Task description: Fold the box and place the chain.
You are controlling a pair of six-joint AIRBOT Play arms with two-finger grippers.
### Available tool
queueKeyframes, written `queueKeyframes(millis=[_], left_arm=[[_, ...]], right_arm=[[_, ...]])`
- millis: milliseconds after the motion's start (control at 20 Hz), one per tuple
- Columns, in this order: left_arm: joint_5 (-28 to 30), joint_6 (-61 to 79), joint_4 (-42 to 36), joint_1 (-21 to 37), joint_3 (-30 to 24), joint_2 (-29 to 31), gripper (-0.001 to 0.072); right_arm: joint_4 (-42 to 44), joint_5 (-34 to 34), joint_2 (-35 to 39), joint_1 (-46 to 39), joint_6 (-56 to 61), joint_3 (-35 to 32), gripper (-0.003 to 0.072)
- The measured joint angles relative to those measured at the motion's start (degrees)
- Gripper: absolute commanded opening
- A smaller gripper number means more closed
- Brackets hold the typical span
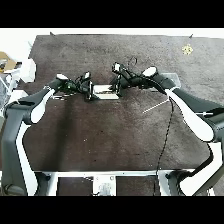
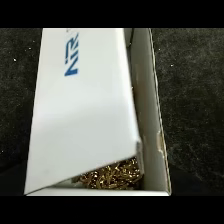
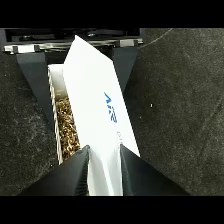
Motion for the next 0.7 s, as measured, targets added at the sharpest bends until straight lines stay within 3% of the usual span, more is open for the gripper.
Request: queueKeyframes(millis=[700], left_arm=[[-0.2,0.2,0.1,0.0,0.0,0.0,0.0358]], right_arm=[[-2.3,5.6,-2.3,-0.3,3.8,0.0,0.0214]])
